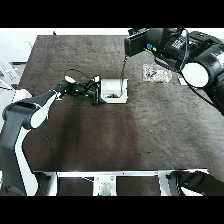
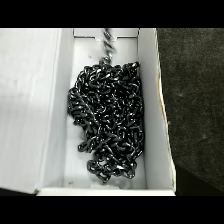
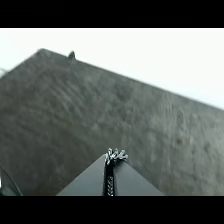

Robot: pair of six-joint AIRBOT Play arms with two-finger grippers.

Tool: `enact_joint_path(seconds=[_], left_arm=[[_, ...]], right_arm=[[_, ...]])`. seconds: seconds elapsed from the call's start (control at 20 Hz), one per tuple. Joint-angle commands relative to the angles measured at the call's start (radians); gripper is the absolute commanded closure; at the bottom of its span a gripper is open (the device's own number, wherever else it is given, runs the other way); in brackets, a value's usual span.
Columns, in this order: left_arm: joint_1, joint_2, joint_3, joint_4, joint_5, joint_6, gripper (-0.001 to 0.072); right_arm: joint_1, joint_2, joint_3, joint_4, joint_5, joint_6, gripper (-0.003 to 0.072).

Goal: Fold the box and place the chain.

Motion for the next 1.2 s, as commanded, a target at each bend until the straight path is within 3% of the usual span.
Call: enact_joint_path(seconds=[0.0, 0.25, 0.45, 0.65, 0.8, 0.85, 0.9, 0.95, 1.0, 1.05, 1.15], left_arm=[[0.000, 0.001, 0.000, 0.000, 0.001, 0.000, 0.0350], [0.000, 0.001, 0.000, 0.000, 0.001, 0.000, 0.0350], [0.000, 0.001, 0.000, 0.000, 0.001, 0.000, 0.0350], [0.000, 0.001, 0.000, 0.000, 0.001, 0.000, 0.0350], [0.000, 0.001, 0.000, 0.000, 0.001, 0.000, 0.0350], [0.000, 0.001, 0.000, 0.000, 0.001, 0.000, 0.0350], [0.000, 0.001, 0.000, 0.000, 0.001, 0.000, 0.0350], [0.000, 0.001, 0.000, 0.000, 0.001, 0.000, 0.0350], [0.000, 0.001, 0.000, 0.000, 0.001, 0.000, 0.0350], [0.000, 0.001, 0.000, 0.000, 0.001, 0.000, 0.0350], [0.000, 0.001, 0.000, 0.000, 0.002, 0.000, 0.0350]], right_arm=[[0.002, -0.017, 0.002, -0.001, -0.105, 0.002, 0.0682], [-0.001, -0.041, -0.002, 0.014, -0.030, 0.003, 0.0681], [-0.001, -0.103, -0.129, 0.029, -0.033, 0.047, 0.0681], [-0.015, -0.302, -0.315, 0.032, -0.161, 0.178, 0.0681], [-0.016, -0.423, -0.327, 0.125, -0.159, 0.182, 0.0669], [-0.016, -0.418, -0.325, 0.132, -0.154, 0.181, 0.0423], [-0.019, -0.403, -0.320, 0.130, -0.153, 0.170, 0.0284], [-0.025, -0.375, -0.314, 0.130, -0.144, 0.130, 0.0362], [-0.033, -0.344, -0.310, 0.130, -0.138, 0.102, 0.0379], [-0.045, -0.306, -0.307, 0.130, -0.134, 0.103, 0.0367], [-0.079, -0.214, -0.307, 0.113, -0.108, 0.101, 0.0241]])
